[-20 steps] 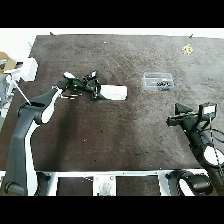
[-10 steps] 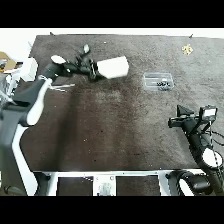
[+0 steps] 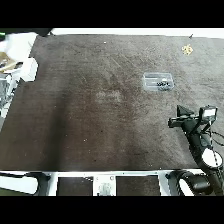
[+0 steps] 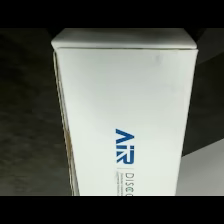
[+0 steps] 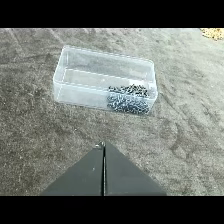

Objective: Fold the box and place the chain.

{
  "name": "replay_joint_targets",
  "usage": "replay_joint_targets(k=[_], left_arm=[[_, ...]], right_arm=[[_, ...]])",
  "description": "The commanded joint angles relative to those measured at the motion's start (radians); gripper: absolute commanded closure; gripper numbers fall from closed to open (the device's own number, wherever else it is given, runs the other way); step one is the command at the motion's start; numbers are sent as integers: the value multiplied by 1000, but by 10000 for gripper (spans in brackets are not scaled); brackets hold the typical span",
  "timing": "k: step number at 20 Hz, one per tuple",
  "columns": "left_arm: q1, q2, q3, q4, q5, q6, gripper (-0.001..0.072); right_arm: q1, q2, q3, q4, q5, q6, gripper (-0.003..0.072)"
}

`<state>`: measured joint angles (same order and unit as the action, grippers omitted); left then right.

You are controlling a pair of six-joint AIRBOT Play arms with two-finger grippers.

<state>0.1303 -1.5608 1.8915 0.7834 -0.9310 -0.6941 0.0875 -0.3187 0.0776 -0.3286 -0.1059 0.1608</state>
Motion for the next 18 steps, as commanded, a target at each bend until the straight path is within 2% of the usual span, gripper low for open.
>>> replay_joint_targets(k=[1, 6, 9, 12, 15, 18], left_arm=[[177, 175, -128, 190, 36, -242, 705], [399, 339, -451, 198, 72, -247, 705], [460, 365, -623, 205, 92, -195, 705], [481, 364, -778, 214, 172, -187, 704], [481, 344, -883, 209, 237, -121, 704], [481, 272, -895, 196, 204, -59, 704]], right_arm=[[0, 0, 0, 0, 0, 0, 681], [0, 0, -16, 1, -8, 1, 680], [0, 0, -52, 1, -15, 1, 680], [0, 0, -74, 1, -15, 1, 680], [0, 0, -74, 1, -15, 1, 680], [0, 0, -74, 0, -15, 1, 680]])
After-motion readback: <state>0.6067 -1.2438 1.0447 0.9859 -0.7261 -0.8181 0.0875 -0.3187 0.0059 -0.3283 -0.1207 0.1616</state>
